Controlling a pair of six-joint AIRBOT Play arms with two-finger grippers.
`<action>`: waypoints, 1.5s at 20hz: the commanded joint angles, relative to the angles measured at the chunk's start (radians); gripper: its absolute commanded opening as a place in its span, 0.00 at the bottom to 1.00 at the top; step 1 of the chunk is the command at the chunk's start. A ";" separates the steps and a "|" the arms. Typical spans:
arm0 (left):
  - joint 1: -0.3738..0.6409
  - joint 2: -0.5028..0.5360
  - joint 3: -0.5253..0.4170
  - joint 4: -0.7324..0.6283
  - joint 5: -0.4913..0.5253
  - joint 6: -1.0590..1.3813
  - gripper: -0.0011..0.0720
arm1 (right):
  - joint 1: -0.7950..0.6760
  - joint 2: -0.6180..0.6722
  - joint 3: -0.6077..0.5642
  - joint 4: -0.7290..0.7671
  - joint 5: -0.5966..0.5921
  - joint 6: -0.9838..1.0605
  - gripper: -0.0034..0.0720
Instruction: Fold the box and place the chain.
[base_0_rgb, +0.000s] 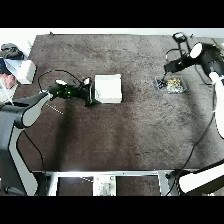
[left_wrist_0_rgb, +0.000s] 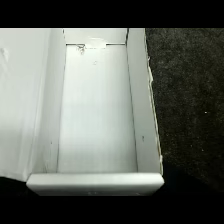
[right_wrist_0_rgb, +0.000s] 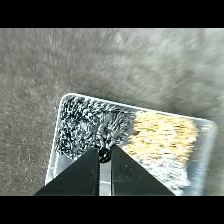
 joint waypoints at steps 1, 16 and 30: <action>0.000 0.001 0.000 0.000 0.000 0.000 0.66 | 0.006 0.151 0.001 0.112 -0.002 -0.035 0.02; 0.000 0.001 0.000 0.000 0.000 0.000 0.66 | 0.374 0.540 0.001 0.177 -0.354 -0.132 0.02; 0.000 0.001 0.000 0.000 0.000 0.000 0.66 | 0.537 0.420 -0.005 0.464 -0.475 -0.251 0.02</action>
